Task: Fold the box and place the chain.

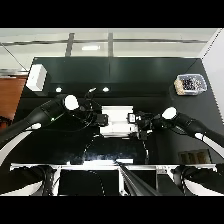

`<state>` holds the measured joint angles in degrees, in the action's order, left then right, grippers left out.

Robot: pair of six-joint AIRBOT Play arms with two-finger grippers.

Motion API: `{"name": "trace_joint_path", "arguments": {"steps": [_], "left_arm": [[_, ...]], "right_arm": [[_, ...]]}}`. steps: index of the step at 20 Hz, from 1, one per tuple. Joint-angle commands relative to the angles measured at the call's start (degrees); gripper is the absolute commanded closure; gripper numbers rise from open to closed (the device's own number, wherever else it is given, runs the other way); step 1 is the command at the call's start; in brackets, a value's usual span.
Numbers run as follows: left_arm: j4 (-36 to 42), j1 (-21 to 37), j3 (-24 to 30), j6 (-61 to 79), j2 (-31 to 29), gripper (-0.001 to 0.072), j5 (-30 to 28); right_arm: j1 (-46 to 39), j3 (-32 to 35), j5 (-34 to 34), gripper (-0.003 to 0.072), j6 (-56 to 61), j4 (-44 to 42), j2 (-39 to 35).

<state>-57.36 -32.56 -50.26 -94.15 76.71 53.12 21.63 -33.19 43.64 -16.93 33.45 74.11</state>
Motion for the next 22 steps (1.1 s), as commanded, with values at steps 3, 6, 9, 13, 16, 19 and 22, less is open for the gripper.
{"name": "trace_joint_path", "arguments": {"steps": [3, 6, 9, 13, 16, 19, 22], "left_arm": [[-5.75, -1.55, -0.85, -6.45, 1.11, 0.0225, 0.52], [-10.84, -3.43, -3.74, -12.2, 2.51, 0.0225, 3.69], [-12.59, -5.64, -6.21, -15.89, 3.48, 0.0225, 4.83], [-17.94, -9.62, -6.93, -26.27, 3.78, 0.0225, 5.95], [-23.74, -12.37, -7.1, -33.81, 3.78, 0.0225, 4.04], [-24.48, -12.83, -7.1, -36.2, 3.85, 0.0225, 4.72], [-24.87, -12.81, -7.13, -40.35, 4.61, 0.0226, 6.58]], "right_arm": [[0.04, 0.02, 0.0, 0.0557, 0.02, -0.02, 0.04], [0.04, 0.02, 0.0, 0.0556, 0.02, 0.0, 0.04], [0.04, 0.02, 0.0, 0.0557, 0.02, 0.0, 0.04], [0.04, 0.02, 0.0, 0.0557, 0.02, 0.0, 0.04], [0.04, 0.02, 0.0, 0.0557, 0.02, 0.0, 0.04], [0.04, 0.02, 0.0, 0.0557, 0.02, 0.0, 0.04], [0.04, 0.02, 0.0, 0.0557, 0.02, 0.0, 0.04]]}}
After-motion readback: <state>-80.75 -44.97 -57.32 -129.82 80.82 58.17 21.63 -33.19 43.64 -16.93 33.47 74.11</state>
